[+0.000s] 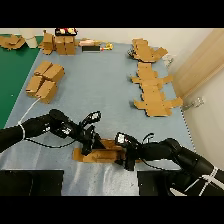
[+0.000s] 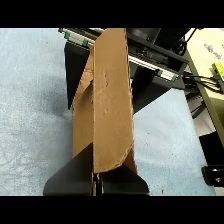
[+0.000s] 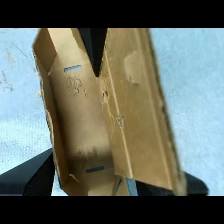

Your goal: Fold the box.

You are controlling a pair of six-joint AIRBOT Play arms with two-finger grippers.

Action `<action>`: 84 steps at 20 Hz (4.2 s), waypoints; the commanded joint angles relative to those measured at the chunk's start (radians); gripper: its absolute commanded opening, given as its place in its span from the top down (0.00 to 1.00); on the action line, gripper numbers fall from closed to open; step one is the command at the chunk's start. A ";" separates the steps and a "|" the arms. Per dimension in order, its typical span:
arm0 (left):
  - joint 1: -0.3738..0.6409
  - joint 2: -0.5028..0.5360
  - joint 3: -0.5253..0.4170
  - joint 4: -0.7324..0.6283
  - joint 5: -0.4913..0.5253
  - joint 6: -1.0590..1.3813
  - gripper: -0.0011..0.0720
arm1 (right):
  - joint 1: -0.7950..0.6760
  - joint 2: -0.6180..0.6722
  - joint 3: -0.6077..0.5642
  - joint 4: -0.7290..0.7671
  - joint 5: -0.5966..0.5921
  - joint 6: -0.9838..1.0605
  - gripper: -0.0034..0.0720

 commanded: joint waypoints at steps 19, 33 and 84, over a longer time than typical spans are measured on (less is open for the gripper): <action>0.000 0.000 0.001 0.000 0.000 0.000 0.97 | -0.013 -0.022 0.003 -0.018 -0.051 -0.113 0.02; 0.000 0.000 0.001 0.000 0.000 0.000 0.97 | -0.011 -0.070 0.004 -0.013 -0.049 -0.113 0.05; 0.000 0.000 0.001 0.000 0.000 0.000 0.97 | -0.011 -0.085 0.030 -0.075 -0.101 -0.141 0.18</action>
